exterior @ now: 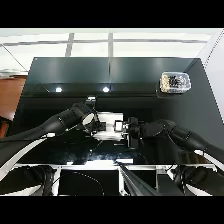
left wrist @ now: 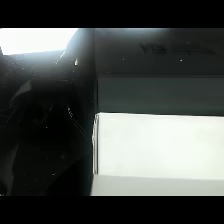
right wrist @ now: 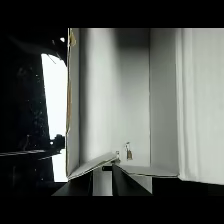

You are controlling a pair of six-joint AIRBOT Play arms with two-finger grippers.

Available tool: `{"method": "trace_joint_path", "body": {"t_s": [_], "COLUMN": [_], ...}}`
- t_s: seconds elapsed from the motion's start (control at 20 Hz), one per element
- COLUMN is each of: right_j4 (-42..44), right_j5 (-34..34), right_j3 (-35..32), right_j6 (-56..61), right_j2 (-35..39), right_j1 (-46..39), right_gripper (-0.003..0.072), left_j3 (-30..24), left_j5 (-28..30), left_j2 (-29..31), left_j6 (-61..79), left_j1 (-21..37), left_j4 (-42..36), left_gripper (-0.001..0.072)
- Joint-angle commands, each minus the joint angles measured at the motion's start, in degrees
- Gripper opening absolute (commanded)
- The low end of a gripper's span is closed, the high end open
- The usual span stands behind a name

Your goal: Fold the box and place the chain.

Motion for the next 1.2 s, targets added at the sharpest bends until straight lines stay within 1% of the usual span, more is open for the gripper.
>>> {"method": "trace_joint_path", "body": {"t_s": [0.0, 0.45, 0.55, 0.6, 0.65, 0.7, 0.8, 0.85, 0.9, 0.95, 1.05, 1.15], "right_j4": [0.13, 0.26, 0.28, 0.24, 0.26, 0.26, -0.09, -0.52, -1.77, -3.96, -10.21, -14.49], "right_j5": [3.52, 3.69, 3.67, 3.67, 3.72, 3.93, 4.44, 4.94, 4.94, 4.94, 3.74, 0.28], "right_j3": [0.07, 0.07, 0.07, 0.07, 0.07, 0.07, 0.07, 0.07, 0.13, 0.17, 0.17, 0.2], "right_j6": [1.84, 1.84, 1.84, 1.84, 1.84, 1.86, 1.84, 1.86, 2.45, 4.13, 10.12, 16.83], "right_j2": [-0.5, -1.38, -1.38, -1.38, -1.38, -1.38, -1.38, -1.29, -0.96, -0.28, 1.92, 4.72], "right_j1": [1.27, 1.38, 1.38, 1.38, 1.38, 1.38, 1.36, 1.33, 1.25, 1.03, -0.33, -3.5], "right_gripper": [0.0132, 0.0135, 0.0355, 0.0299, 0.0197, 0.0215, 0.0313, 0.0287, 0.0109, 0.006, 0.006, 0.006], "left_j3": [-0.02, -0.02, -0.02, -0.02, -0.02, -0.02, -0.02, -0.02, -0.02, -0.02, -0.02, -0.02], "left_j5": [0.11, 0.13, 0.13, 0.13, 0.13, 0.13, 0.13, 0.13, 0.13, 0.11, 0.13, 0.13], "left_j2": [-0.04, -0.07, -0.07, -0.07, -0.07, -0.07, -0.07, -0.07, -0.07, -0.07, -0.07, -0.07], "left_j6": [0.0, 0.0, 0.0, 0.0, 0.0, 0.0, 0.0, 0.0, 0.0, 0.0, 0.0, 0.0], "left_j1": [0.07, 0.07, 0.07, 0.07, 0.07, 0.07, 0.07, 0.07, 0.07, 0.07, 0.07, 0.07], "left_j4": [-0.22, -0.42, -0.42, -0.42, -0.42, -0.42, -0.42, -0.42, -0.42, -0.42, -0.42, -0.42], "left_gripper": [0.0029, 0.0029, 0.0029, 0.0029, 0.0029, 0.0029, 0.0029, 0.0029, 0.0029, 0.0029, 0.0029, 0.0029]}}
